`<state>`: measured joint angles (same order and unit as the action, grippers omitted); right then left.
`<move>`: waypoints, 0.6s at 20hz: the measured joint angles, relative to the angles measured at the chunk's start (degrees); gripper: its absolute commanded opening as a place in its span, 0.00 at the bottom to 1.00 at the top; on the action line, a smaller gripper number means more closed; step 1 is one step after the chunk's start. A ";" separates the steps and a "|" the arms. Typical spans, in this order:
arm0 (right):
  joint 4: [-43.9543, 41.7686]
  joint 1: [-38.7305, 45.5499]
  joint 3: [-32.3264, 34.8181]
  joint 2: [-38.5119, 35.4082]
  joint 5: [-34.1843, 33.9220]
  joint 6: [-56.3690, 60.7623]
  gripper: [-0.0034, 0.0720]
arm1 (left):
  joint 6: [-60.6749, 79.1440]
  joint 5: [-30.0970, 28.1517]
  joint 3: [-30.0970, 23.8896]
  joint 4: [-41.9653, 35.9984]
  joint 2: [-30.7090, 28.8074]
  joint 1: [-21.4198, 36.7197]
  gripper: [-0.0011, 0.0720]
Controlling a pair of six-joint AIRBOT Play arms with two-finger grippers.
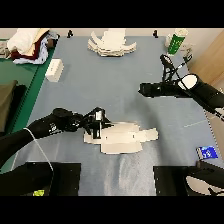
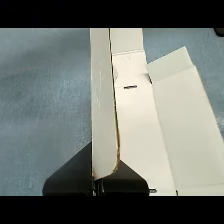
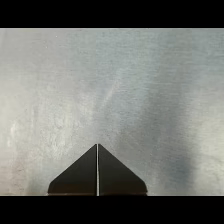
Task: Fold the box.
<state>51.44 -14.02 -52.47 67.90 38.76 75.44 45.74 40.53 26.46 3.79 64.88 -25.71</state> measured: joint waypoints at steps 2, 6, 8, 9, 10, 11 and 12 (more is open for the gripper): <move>0.00 0.00 0.00 0.00 -0.09 0.00 0.05 | 0.50 -0.39 -0.46 -0.28 -0.02 -0.02 0.03; -0.02 -0.02 0.00 0.00 0.00 0.00 0.05 | 0.68 0.42 -0.81 -0.17 -0.02 0.00 0.03; -0.02 -0.02 0.00 0.00 0.63 0.00 0.04 | -1.01 2.05 -0.81 0.35 -0.02 0.00 0.03; -0.02 -0.02 0.00 0.00 1.07 0.00 0.05 | -2.38 2.49 -0.96 0.68 -0.04 0.00 0.03; -0.02 -0.02 0.00 0.00 1.53 0.00 0.04 | -3.85 3.08 -1.03 1.22 -0.07 0.00 0.03; -0.02 -0.02 0.00 0.00 2.12 0.00 0.04 | -5.09 3.45 -1.01 1.75 -0.09 0.00 0.04; -0.02 -0.02 0.00 0.00 2.69 0.00 0.04 | -6.08 3.65 -1.01 2.08 -0.09 0.00 0.03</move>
<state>51.42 -14.04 -52.47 67.90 41.45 75.44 39.66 44.18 25.45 5.87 64.79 -25.71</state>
